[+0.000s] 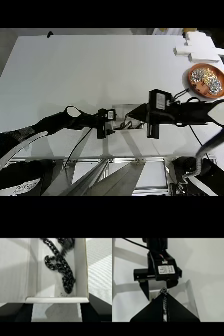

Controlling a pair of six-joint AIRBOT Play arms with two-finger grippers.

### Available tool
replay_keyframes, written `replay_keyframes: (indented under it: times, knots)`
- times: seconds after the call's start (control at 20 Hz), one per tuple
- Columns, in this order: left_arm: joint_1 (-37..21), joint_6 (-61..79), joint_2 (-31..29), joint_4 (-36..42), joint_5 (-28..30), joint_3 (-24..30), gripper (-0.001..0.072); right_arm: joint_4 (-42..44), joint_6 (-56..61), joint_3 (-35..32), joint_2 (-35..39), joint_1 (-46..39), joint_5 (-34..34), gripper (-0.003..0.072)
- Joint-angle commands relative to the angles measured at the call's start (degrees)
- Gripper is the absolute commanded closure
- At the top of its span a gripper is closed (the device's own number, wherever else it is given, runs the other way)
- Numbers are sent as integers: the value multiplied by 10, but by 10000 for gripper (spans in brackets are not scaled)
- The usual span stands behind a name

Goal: Fold the box and place the chain.

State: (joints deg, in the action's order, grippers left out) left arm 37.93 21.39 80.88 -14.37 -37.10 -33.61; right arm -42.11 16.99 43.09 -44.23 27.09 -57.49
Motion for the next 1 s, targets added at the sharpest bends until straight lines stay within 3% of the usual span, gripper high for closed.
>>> replay_keyframes:
  times: [0.0, 0.25, 0.55, 0.7, 0.75, 0.8, 0.95]
  knots:
    - [0, 0, 0, 0, 0, 0, 542, -32, 56, 0, -48, 34, 20, 669]
    - [0, 0, 0, 0, 0, 0, 542, -45, 60, 0, -116, 77, 23, 668]
    - [0, 0, 0, 0, 0, 0, 542, -163, 177, 0, -178, 120, 90, 663]
    - [0, 0, 0, 0, 0, 0, 542, -175, 219, 0, -178, 103, 108, 603]
    - [0, 0, 0, 0, 0, 0, 542, -174, 223, 0, -175, 95, 105, 518]
    - [0, 0, 0, 0, 0, 0, 542, -174, 223, 1, -167, 86, 97, 479]
    - [0, 0, 0, 0, 0, 0, 542, -176, 219, 2, -114, 52, 81, 486]
